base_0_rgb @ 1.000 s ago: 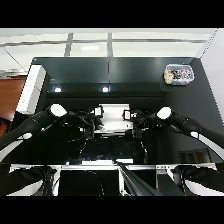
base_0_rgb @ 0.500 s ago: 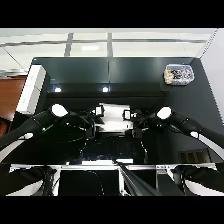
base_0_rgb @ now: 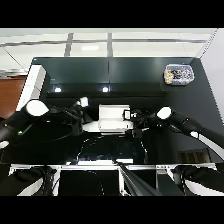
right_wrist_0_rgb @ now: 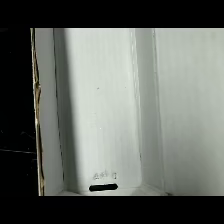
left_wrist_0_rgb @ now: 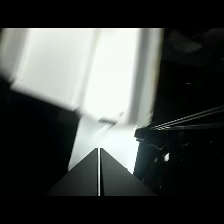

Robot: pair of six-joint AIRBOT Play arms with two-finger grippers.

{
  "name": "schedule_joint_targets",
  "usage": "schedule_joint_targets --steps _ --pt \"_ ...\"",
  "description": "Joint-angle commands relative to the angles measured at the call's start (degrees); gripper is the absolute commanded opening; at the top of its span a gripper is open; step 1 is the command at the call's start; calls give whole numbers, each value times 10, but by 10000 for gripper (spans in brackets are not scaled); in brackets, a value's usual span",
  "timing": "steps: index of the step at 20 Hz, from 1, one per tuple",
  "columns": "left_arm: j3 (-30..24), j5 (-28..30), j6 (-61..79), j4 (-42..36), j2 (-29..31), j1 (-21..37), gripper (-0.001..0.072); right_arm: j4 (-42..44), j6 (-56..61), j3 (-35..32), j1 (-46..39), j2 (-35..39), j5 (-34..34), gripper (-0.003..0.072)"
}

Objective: Fold the box and place the chain.

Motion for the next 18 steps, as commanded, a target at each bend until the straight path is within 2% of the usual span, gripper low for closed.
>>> schedule_joint_targets --steps 1,3,4,6,8,10,12,16,18 --pt "-4 -23 -324 132 38 81 28 0 0 0 0 0 0 197" --pt "-18 -52 -500 123 -2 150 28 0 0 0 0 0 0 197" --pt "-22 -91 -547 82 -39 188 28 0 0 0 0 0 0 197" --pt "-31 -146 -505 -42 -115 246 27 0 0 0 0 0 0 197" --pt "-32 -138 -492 -104 -169 268 26 0 0 0 0 0 0 197" --pt "-31 -116 -493 -111 -203 251 25 0 0 0 0 0 0 197" --pt "-31 -110 -476 -132 -223 210 25 0 0 0 0 0 0 197" --pt "-25 -95 -464 -139 -229 125 26 1 0 0 0 0 0 197" --pt "-14 -108 -396 -181 -228 118 26 1 0 0 0 0 0 197"
